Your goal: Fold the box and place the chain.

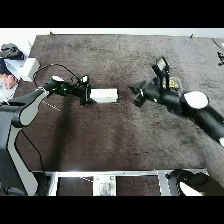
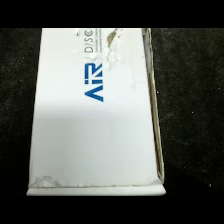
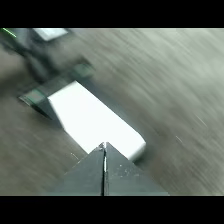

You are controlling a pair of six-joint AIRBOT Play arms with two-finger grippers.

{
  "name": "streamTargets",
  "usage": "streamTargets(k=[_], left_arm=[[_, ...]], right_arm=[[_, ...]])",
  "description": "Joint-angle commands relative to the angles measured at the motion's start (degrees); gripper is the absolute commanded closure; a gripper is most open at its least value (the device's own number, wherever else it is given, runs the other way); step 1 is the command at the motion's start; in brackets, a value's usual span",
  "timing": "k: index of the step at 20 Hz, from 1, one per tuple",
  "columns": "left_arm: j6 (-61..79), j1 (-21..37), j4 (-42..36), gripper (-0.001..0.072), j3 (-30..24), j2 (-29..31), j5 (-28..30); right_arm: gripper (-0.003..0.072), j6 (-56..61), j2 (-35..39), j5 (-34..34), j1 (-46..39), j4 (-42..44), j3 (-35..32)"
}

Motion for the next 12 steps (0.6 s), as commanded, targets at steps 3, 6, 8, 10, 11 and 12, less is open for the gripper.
streamTargets(k=[3, 6, 8, 10, 11, 12], left_arm=[[0.02, 0.04, -3.21, 0.0305, 0.02, -0.02, -0.04], [-0.42, 0.11, -6.40, 0.0694, 0.11, 1.29, -2.29], [-4.55, 0.11, -6.86, 0.0696, 0.20, 4.50, -0.63], [-11.74, 1.03, -6.12, 0.0699, 0.04, 9.73, 4.00], [-15.74, 2.05, -6.03, 0.0699, 0.00, 12.39, 6.14], [-19.43, 3.67, -5.99, 0.0699, -0.15, 15.13, 8.09]], right_arm=[[0.0696, 0.07, 12.63, -11.69, 0.04, 0.87, -13.81], [0.0697, 0.07, 12.68, -11.67, 0.04, 0.87, -13.86], [0.0696, 0.09, 12.72, -11.69, 0.04, 0.87, -13.86], [0.0696, 0.09, 12.72, -11.69, 0.04, 0.87, -13.86], [0.0696, 0.07, 12.70, -11.69, 0.04, 0.87, -13.86], [0.0696, 0.07, 12.72, -11.69, 0.04, 0.87, -13.86]])
